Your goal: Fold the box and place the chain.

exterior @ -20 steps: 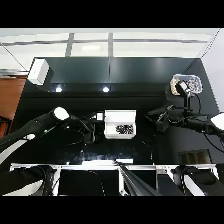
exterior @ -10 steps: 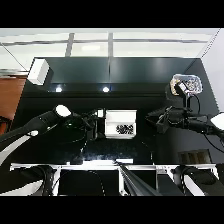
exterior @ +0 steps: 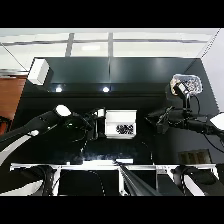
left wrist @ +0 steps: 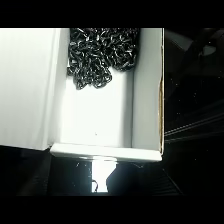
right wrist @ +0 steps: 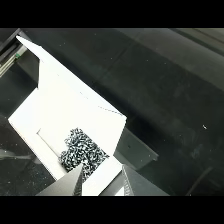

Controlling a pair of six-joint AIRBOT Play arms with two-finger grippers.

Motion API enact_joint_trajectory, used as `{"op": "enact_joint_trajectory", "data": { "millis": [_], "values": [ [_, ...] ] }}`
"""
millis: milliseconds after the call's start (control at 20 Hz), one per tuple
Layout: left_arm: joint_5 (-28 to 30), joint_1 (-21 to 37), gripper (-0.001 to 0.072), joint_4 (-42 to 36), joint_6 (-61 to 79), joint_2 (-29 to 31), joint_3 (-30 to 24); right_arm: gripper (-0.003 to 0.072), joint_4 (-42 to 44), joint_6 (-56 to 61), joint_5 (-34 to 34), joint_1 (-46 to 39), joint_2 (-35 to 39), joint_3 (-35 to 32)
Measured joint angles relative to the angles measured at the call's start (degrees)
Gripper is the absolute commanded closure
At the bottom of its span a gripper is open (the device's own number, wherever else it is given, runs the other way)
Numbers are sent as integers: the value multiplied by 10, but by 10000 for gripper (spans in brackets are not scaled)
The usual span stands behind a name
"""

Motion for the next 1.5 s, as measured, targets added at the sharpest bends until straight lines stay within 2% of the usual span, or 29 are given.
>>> {"op": "enact_joint_trajectory", "data": {
  "millis": [1000, 1050, 1200, 1350, 1400, 1500],
  "values": [
    [2, -13, 12, 6, 7, 0, 1, 389, -2, 0, -19, 0, 0, 0],
    [2, -15, 35, 6, 7, 0, 1, 389, -2, 0, -19, 0, 0, 0],
    [5, -19, 229, 6, 9, 0, 1, 389, -2, 0, -19, 0, 0, 0],
    [6, -20, 249, 7, 9, 0, 1, 387, -2, 2, -19, 0, 0, 0],
    [6, -20, 249, 7, 9, 0, 1, 336, 4, 14, -22, 0, -1, 0],
    [6, -21, 249, 7, 9, 0, 1, 327, 19, 48, -39, 0, -6, 3]
  ]
}}
